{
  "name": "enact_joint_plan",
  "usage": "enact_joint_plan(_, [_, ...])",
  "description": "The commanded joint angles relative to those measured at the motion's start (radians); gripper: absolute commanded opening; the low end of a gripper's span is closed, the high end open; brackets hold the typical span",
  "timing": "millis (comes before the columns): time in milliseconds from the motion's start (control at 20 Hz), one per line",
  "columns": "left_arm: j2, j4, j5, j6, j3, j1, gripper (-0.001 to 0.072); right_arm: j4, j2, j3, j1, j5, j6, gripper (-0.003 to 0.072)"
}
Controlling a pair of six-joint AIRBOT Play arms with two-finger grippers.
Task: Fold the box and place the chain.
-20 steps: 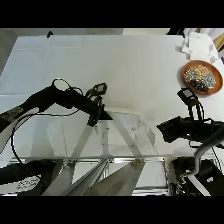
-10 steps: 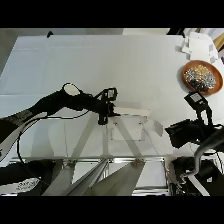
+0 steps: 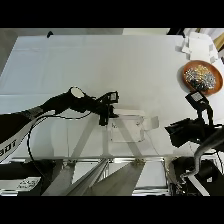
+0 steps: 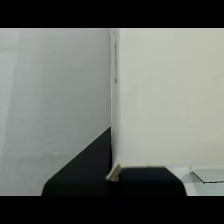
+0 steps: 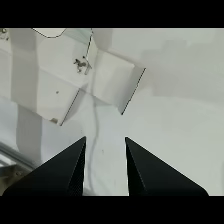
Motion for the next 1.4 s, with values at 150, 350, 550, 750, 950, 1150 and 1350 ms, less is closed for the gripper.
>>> enact_joint_plan(150, [-0.019, 0.005, 0.055, 0.003, 0.0, 0.0, -0.0001, 0.0, 0.001, 0.0, 0.001, -0.037, 0.0, 0.0279])
enact_joint_plan(350, [-0.019, 0.005, 0.055, 0.016, 0.0, -0.001, -0.0001, 0.0, 0.001, 0.0, 0.001, -0.037, 0.0, 0.0279])
enact_joint_plan(550, [-0.018, 0.005, 0.025, 0.013, 0.0, -0.001, 0.0002, 0.0, 0.001, 0.0, 0.001, -0.037, 0.0, 0.0279])
enact_joint_plan(750, [-0.018, 0.005, 0.026, 0.013, 0.0, -0.001, 0.0007, 0.0, 0.001, 0.0, 0.001, -0.039, 0.0, 0.0279])
enact_joint_plan(950, [-0.018, 0.005, 0.026, 0.013, 0.0, -0.002, 0.0007, 0.036, 0.001, 0.0, 0.001, -0.069, -0.085, 0.0148])
enact_joint_plan(1150, [-0.018, 0.005, 0.025, 0.013, 0.0, -0.002, 0.0007, 0.225, -0.01, -0.028, 0.001, -0.146, -0.443, 0.0015])
enact_joint_plan(1350, [-0.018, 0.005, 0.026, 0.013, 0.0, -0.002, 0.0007, 0.272, -0.08, -0.115, 0.001, -0.146, -0.761, 0.0016])
